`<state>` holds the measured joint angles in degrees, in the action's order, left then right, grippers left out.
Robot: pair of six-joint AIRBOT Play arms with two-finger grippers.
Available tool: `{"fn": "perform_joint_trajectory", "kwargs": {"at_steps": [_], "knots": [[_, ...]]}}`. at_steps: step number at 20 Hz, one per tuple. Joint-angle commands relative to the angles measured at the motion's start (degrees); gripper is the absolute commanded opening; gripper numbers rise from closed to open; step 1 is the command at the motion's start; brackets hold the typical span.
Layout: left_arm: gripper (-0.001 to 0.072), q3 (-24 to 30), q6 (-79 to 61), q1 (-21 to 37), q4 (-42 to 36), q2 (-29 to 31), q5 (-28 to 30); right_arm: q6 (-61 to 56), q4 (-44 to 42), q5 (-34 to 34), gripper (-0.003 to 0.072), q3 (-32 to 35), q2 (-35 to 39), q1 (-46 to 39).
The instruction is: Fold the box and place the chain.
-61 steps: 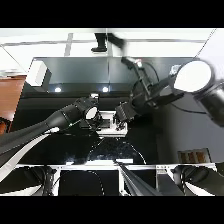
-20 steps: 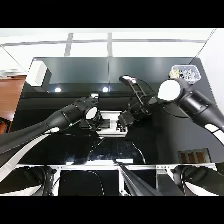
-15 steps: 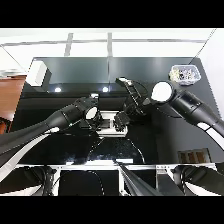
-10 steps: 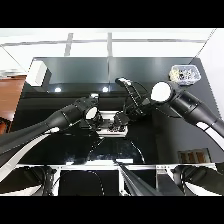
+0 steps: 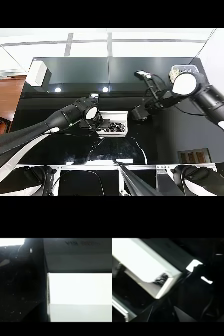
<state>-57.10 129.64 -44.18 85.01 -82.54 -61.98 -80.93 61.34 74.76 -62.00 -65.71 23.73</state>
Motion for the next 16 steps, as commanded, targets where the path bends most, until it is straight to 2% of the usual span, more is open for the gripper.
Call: {"fn": "perform_joint_trajectory", "kwargs": {"at_steps": [1, 2, 3, 4, 5, 7, 9, 12, 14, 16], "knots": [[0.0029, 0.0, -2.1, 0.0, -0.3, 0.0, -0.7, 0.5, 2.6, 1.0, 0.0321, 0.0, 1.6, -2.2], [0.0053, -0.3, -1.0, 0.0, -0.3, 0.0, -2.1, 0.9, 2.6, 1.0, 0.0321, 0.0, 1.6, -2.2], [0.0208, -0.8, -0.2, 0.0, 0.2, 0.2, -3.7, 0.9, 2.6, 1.2, 0.0321, 0.0, 1.6, -2.2], [0.0445, -1.4, -0.2, -0.1, 0.5, 0.7, -4.7, 1.1, 2.7, 1.7, 0.0321, 0.0, 1.6, -2.2], [0.0582, -1.8, -0.3, -0.1, 0.5, 1.8, -4.7, 1.3, 3.3, 2.1, 0.0321, 0.0, 1.6, -2.3], [0.0578, -1.8, -0.6, -0.1, 1.8, 5.6, -4.8, 1.3, 5.9, 3.0, 0.032, 0.0, 1.7, -2.5], [0.0578, -1.7, -2.3, -0.1, 5.8, 10.9, -7.2, 1.3, 6.8, 4.3, 0.0321, 0.0, 1.7, -4.5], [0.0577, 0.7, -5.5, 1.5, 18.0, 19.4, -14.7, 0.8, 6.7, 5.2, 0.0321, 0.0, 2.1, -9.9], [0.0575, 5.6, -7.8, 6.8, 20.7, 24.9, -17.0, 0.1, 6.6, 5.4, 0.032, 0.0, 2.1, -12.8], [0.0575, 12.3, -13.9, 15.1, 14.5, 30.0, -13.3, -0.5, 6.6, 5.6, 0.0321, 0.0, 2.1, -13.9]]}}
